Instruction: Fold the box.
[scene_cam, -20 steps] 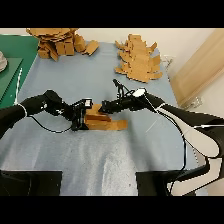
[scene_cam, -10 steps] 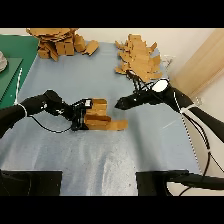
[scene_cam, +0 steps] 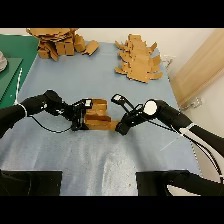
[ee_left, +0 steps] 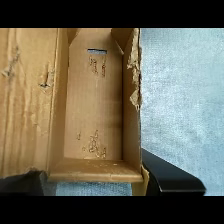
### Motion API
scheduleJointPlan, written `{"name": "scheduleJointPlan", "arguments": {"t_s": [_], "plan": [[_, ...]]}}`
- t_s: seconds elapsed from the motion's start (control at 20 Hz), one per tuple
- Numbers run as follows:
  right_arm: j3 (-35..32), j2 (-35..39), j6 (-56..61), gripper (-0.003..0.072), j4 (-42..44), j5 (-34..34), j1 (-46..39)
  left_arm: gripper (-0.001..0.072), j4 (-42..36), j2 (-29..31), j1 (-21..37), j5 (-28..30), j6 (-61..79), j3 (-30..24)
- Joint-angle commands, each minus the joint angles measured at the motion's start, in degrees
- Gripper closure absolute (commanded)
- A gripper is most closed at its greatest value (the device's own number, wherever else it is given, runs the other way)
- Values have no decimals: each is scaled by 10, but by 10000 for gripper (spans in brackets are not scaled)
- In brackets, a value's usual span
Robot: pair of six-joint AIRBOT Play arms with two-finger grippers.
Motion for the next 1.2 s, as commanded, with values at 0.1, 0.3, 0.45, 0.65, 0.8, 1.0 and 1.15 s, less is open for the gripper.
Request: {"name": "scheduleJointPlan", "arguments": {"t_s": [0.1,0.3,0.45,0.65,0.8,1.0,1.15], "plan": [[-9,-12,-134,135,50,-90,10,190,0,0,0,0,0,0],[-9,-24,-217,135,67,-101,10,190,0,0,-1,0,0,0],[-9,-35,-261,135,87,-115,10,190,0,0,-1,0,0,0],[-8,-50,-264,135,98,-127,11,190,0,0,-1,-1,0,0],[-8,-50,-274,143,106,-136,15,190,0,0,-1,-1,0,0],[-8,-50,-291,368,120,-147,32,190,-1,0,-1,-1,0,0],[-8,-51,-294,530,121,-164,52,190,-1,0,-1,-2,0,0]]}}
